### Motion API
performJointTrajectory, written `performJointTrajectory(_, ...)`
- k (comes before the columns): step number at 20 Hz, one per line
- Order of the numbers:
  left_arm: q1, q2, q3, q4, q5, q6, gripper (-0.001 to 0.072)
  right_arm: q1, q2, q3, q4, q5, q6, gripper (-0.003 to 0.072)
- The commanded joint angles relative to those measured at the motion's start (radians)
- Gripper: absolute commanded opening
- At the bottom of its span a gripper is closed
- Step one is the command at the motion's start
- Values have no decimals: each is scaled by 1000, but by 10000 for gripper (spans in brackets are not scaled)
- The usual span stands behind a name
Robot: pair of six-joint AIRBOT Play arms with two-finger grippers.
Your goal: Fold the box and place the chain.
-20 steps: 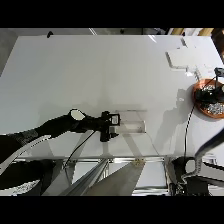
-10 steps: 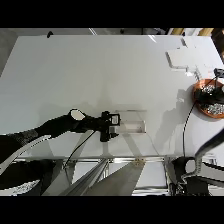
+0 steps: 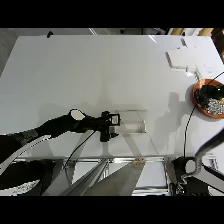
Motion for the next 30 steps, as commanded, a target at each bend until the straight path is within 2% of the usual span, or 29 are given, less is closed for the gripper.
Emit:
performJointTrajectory(1,0,0,0,0,0,0,345,44,109,1,95,64,-94,22)
performJointTrajectory(4,0,0,0,0,0,0,345,129,267,1,104,125,-101,22)
performJointTrajectory(7,0,0,0,0,0,0,345,213,409,1,176,230,-103,22)
performJointTrajectory(12,0,0,0,0,0,0,345,395,604,1,235,377,-110,22)
performJointTrajectory(17,0,0,0,0,0,0,345,612,730,0,380,465,-131,22)
performJointTrajectory(21,0,0,0,0,0,0,345,753,766,0,436,507,-128,23)
performJointTrajectory(25,0,0,0,0,0,0,345,886,764,-21,462,432,-132,23)
performJointTrajectory(30,0,0,0,0,0,0,345,1070,711,-144,477,267,-132,23)
